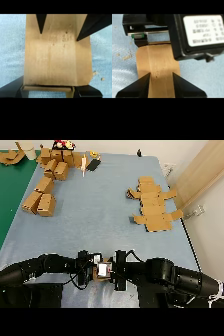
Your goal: Fold the box.
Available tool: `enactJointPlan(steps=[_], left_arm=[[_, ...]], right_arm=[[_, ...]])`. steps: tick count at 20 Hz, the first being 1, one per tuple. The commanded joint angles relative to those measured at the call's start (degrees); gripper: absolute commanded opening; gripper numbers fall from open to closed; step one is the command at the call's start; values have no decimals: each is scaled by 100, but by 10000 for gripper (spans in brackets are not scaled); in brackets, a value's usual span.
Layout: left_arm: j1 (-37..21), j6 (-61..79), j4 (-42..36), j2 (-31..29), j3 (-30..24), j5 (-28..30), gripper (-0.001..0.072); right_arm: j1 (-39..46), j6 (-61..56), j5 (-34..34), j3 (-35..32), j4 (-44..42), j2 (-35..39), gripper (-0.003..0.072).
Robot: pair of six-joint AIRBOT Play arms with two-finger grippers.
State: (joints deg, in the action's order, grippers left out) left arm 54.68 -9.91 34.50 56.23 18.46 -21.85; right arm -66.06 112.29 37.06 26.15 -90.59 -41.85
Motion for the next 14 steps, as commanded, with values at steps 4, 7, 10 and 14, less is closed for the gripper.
enactJointPlan(steps=[4,7,10,14], left_arm=[[-2,0,2,-2,4,0,446],[-2,0,2,-2,4,0,446],[-2,0,2,-2,4,0,446],[-2,0,0,-2,4,0,446]], right_arm=[[-306,-20,-116,-4,448,9,424],[-846,-22,-111,-4,723,13,424],[-997,-55,-107,-4,1051,2,425],[-994,-195,-103,-4,1241,0,425]])
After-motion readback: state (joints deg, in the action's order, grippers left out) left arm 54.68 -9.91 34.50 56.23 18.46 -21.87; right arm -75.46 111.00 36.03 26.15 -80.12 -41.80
